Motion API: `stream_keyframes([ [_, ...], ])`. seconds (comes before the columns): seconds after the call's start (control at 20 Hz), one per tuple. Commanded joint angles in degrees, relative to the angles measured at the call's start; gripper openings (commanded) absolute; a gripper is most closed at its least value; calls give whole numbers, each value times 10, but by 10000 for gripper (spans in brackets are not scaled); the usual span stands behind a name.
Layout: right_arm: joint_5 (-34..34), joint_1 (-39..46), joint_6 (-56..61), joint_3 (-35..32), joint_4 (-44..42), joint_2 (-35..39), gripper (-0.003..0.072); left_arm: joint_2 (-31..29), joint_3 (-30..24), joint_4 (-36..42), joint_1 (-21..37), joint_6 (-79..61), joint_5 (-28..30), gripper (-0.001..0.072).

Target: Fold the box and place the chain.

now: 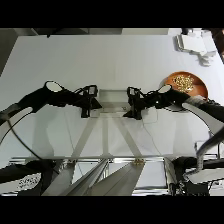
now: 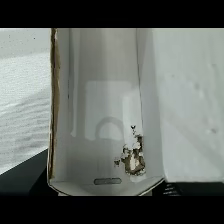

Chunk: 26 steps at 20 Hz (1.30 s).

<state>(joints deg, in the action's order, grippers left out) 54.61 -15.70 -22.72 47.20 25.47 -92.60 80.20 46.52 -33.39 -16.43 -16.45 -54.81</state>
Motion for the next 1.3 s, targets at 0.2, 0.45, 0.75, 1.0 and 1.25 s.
stream_keyframes([
  [0.2, 0, 0, 0, 1, 0, 0, 472, -171, 0, -164, 111, 311, -22, 11],
  [0.45, 0, 0, 0, 1, 0, 0, 472, -178, -9, -299, 161, 625, -12, 9],
  [0.75, 0, 0, 0, 1, 0, 0, 472, -78, -38, -330, 144, 879, -22, 8],
  [1.0, 0, 0, 0, 1, 0, 0, 472, -14, -38, -281, 62, 879, 2, 7],
  [1.25, 0, 0, 0, 1, 0, 0, 472, 1, -38, -134, 27, 831, 1, 8],
])
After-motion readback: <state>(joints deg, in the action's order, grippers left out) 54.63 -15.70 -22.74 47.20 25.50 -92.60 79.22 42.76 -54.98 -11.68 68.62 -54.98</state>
